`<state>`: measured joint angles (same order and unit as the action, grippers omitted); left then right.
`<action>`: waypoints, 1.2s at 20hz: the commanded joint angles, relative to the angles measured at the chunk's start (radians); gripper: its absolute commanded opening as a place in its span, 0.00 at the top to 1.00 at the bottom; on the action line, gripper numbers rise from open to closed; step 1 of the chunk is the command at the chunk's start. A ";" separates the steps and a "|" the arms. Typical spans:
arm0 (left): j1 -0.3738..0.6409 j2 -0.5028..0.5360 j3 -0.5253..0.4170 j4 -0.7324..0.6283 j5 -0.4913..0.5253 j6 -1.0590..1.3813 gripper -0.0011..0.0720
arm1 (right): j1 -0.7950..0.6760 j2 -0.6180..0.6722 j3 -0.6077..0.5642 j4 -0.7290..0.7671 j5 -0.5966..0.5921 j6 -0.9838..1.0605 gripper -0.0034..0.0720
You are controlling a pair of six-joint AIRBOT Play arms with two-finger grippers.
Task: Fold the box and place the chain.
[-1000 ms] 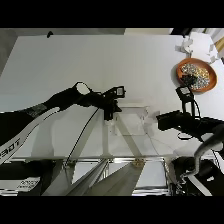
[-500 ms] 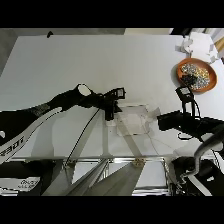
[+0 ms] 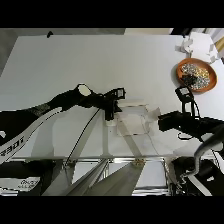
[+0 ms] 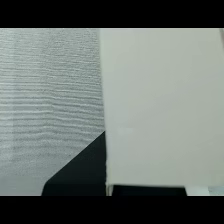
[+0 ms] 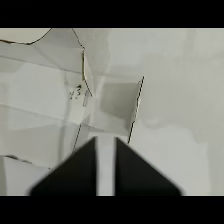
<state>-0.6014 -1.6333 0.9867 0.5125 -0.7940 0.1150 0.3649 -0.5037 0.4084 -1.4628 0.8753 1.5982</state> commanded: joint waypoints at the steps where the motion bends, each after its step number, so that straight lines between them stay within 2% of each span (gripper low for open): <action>1: -0.001 -0.001 0.000 0.000 -0.003 0.000 0.97 | 0.001 0.001 0.001 0.007 0.003 -0.235 0.94; 5: -0.001 -0.001 0.000 0.000 -0.003 0.000 0.97 | 0.001 -0.032 -0.016 0.187 0.054 -0.863 0.94; 7: -0.001 -0.001 0.000 0.000 -0.003 0.000 0.97 | 0.001 -0.101 -0.034 0.210 0.071 -1.030 0.93; 9: -0.001 -0.001 0.000 0.000 -0.003 0.000 0.97 | 0.001 -0.171 -0.034 0.192 0.111 -1.061 0.90; 10: -0.001 -0.001 0.000 0.000 -0.003 0.000 0.97 | 0.001 -0.195 -0.034 0.191 0.111 -1.061 0.74; 12: -0.001 -0.001 0.000 0.000 -0.003 0.000 0.97 | 0.001 -0.198 -0.034 0.205 0.063 -1.061 0.36; 13: -0.001 -0.001 0.000 0.000 -0.003 0.000 0.97 | 0.008 -0.192 -0.035 0.185 0.035 -1.067 0.22; 17: -0.001 -0.001 0.000 0.000 -0.004 0.000 0.97 | 0.135 -0.177 -0.083 0.040 -0.137 -1.084 0.11; 18: -0.001 -0.001 0.000 0.000 -0.003 0.000 0.97 | 0.171 -0.177 -0.110 0.040 -0.183 -1.085 0.03; 24: -0.001 -0.001 0.000 0.000 -0.003 0.000 0.97 | 0.308 -0.180 -0.187 0.020 -0.317 -1.051 0.03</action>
<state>-0.6014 -1.6333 0.9867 0.5125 -0.7971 0.1150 0.6182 -0.6811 0.2497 -1.4250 0.6537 0.5243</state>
